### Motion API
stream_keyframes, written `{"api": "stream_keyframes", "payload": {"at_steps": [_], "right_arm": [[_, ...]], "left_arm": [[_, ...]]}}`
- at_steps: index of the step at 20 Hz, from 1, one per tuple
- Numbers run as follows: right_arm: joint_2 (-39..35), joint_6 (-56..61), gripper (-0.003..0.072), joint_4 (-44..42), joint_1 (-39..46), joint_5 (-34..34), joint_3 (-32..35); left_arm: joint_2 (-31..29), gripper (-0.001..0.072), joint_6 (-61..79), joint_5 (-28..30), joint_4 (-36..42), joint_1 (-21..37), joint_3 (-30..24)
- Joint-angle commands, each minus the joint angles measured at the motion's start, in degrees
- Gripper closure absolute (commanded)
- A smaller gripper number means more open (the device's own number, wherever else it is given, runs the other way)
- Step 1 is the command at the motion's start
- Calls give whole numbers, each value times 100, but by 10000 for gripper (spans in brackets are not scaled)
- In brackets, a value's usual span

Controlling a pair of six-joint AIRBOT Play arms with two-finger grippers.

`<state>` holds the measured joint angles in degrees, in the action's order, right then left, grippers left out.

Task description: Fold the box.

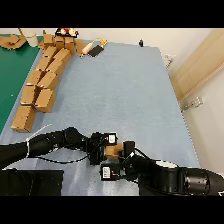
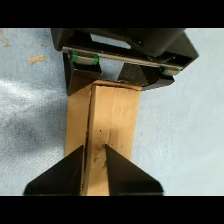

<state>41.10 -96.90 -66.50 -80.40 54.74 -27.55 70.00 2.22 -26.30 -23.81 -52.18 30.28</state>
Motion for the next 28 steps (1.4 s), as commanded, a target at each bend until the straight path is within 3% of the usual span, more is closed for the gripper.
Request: {"api": "stream_keyframes", "payload": {"at_steps": [1,18,22,25,27,28], "right_arm": [[-9,-2,414,-81,-7,59,0],[-302,0,414,201,-7,306,-153],[-310,31,414,-31,-7,380,-157],[-645,734,427,-560,-7,680,-282],[-992,1550,480,-835,-7,1231,-457],[-1185,2127,591,-1021,-4,1475,-555]], "left_arm": [[2,326,-9,26,2,2,2],[2,326,-9,24,2,2,2],[0,326,-9,26,2,2,2],[2,326,-11,26,2,2,2],[2,326,-9,26,2,2,2],[2,326,-11,26,2,2,2]]}}
